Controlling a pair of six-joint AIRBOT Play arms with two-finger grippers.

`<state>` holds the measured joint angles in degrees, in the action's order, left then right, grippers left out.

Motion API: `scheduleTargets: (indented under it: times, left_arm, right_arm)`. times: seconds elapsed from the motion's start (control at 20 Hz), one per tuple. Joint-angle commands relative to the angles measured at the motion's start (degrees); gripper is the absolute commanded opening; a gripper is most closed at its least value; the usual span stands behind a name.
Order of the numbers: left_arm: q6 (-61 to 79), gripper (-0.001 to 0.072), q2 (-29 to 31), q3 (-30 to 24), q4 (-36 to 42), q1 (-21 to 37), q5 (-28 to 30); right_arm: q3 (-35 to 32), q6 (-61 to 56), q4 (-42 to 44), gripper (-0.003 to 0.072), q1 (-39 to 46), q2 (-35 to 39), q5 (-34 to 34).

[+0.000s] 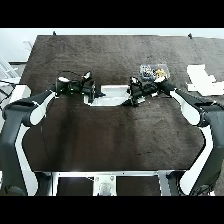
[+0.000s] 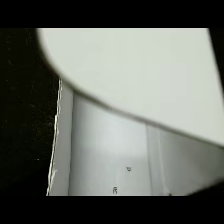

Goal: Fold the box and place the chain.

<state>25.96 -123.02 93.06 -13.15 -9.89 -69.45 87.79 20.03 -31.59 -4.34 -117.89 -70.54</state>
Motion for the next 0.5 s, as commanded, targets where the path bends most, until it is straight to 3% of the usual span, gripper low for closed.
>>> scheduleTargets:
  times: [0.0, 0.45]
  left_arm:
    - [0.0, 0.0021, 0.0, 0.1, 0.3, 0.0, 0.0]
    - [0.0, 0.0022, 0.0, 0.1, 1.0, -0.1, -0.5]
  right_arm:
    - [0.0, 0.0, 0.0, 0.0439, 0.0, 0.0, 0.0]
    - [0.0, 0.0, 0.0, 0.0439, 0.0, 0.0, 0.0]
